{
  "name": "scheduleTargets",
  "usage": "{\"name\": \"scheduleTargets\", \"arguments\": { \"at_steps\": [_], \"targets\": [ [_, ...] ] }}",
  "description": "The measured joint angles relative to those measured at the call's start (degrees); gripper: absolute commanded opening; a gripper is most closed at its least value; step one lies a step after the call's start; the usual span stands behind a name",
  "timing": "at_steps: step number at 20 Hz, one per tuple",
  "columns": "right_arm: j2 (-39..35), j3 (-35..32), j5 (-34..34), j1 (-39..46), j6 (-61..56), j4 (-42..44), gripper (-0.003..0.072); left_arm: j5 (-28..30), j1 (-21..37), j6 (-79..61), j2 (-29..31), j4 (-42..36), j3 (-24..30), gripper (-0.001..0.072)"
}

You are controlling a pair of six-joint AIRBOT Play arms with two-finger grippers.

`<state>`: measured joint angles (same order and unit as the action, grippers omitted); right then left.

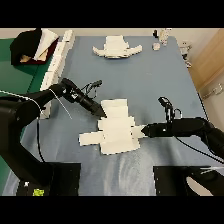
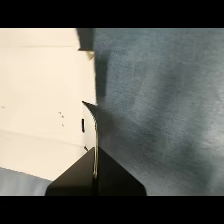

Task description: Fold the box.

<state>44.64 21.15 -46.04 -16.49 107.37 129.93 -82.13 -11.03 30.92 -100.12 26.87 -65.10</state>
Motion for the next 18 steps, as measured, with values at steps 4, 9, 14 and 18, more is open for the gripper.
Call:
{"name": "scheduleTargets", "arguments": {
  "at_steps": [4,9,14,18],
  "targets": [
    [0.0,0.0,0.0,0.0,0.0,-0.3,0.0153,0.1,-0.1,-0.8,0.0,0.0,0.0,0.0014],
    [0.0,0.1,0.1,0.0,0.0,-2.8,0.0234,-0.8,-0.1,-1.2,0.1,-0.1,0.0,0.0012],
    [0.0,0.3,0.9,0.0,-7.2,-15.0,0.0237,-4.7,-0.6,-8.0,1.6,-1.8,-0.9,0.0008],
    [0.0,2.3,2.1,0.1,-16.4,-23.4,0.0529,-2.6,-2.6,-15.0,7.0,-1.5,-0.4,0.0008]
  ]
}}
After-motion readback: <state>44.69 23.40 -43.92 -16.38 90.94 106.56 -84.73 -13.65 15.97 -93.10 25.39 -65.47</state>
